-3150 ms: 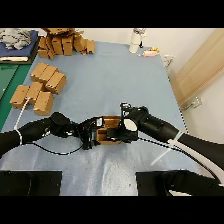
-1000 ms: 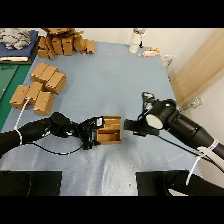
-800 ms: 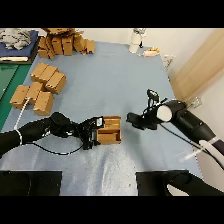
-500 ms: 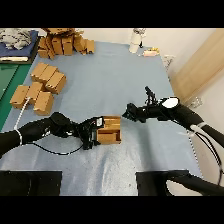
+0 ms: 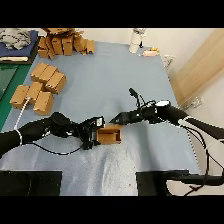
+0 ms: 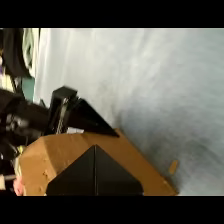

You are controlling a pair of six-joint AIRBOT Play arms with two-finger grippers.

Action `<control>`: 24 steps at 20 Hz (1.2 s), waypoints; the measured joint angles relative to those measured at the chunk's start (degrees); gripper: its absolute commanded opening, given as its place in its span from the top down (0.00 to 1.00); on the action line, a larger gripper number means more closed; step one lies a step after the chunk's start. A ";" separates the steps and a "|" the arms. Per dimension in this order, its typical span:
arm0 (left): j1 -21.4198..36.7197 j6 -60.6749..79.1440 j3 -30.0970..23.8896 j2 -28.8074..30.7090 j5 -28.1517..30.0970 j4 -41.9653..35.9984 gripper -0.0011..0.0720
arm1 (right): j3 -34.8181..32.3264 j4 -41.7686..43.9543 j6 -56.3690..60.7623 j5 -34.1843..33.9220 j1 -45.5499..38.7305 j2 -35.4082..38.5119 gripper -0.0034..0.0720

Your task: Fold the box.

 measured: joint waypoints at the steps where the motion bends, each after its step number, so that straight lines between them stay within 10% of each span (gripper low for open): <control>1: 0.00 0.02 0.00 0.00 0.00 0.00 0.33 | -0.09 -1.07 -1.46 0.00 1.40 0.90 0.95; 24: 0.00 0.00 0.00 0.00 -0.09 -0.02 0.33 | -16.17 -36.65 -8.72 -41.94 30.80 33.05 0.95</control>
